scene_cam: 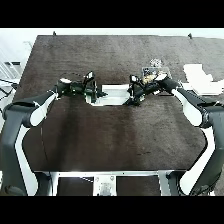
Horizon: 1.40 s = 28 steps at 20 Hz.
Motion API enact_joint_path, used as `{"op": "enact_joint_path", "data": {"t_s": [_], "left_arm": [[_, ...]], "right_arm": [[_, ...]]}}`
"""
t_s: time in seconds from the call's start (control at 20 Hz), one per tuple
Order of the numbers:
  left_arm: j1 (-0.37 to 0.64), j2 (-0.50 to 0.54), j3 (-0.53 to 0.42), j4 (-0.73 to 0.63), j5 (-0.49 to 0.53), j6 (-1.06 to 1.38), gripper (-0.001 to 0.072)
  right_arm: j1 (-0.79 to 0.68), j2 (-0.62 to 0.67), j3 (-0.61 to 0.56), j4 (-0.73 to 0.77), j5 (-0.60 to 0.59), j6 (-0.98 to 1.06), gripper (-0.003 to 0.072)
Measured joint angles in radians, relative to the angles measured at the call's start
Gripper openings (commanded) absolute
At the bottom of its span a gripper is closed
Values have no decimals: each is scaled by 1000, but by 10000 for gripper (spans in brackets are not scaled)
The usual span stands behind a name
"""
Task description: Fold the box and place the chain.
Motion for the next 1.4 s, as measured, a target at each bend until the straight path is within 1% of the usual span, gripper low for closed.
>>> {"op": "enact_joint_path", "data": {"t_s": [0.75,0.8,0.85,0.9,1.1,1.15,1.2,1.25,1.4], "left_arm": [[0,0,0,0,0,0,20],[0,1,0,0,0,0,33],[0,2,0,0,0,4,237],[0,2,0,10,7,13,304],[1,7,0,3,-8,52,307],[0,10,0,2,-14,60,355],[0,16,0,-2,-23,67,543],[1,21,1,-3,-30,74,622],[17,43,7,-2,-64,84,622]], "right_arm": [[0,0,0,0,0,0,584],[0,0,0,0,0,0,584],[0,0,0,1,-1,0,584],[1,0,0,3,-3,0,584],[1,0,0,2,-2,0,584],[1,0,0,2,-2,0,584],[1,0,0,2,-2,0,584],[1,0,0,2,-1,0,584],[1,0,0,1,0,0,584]]}}
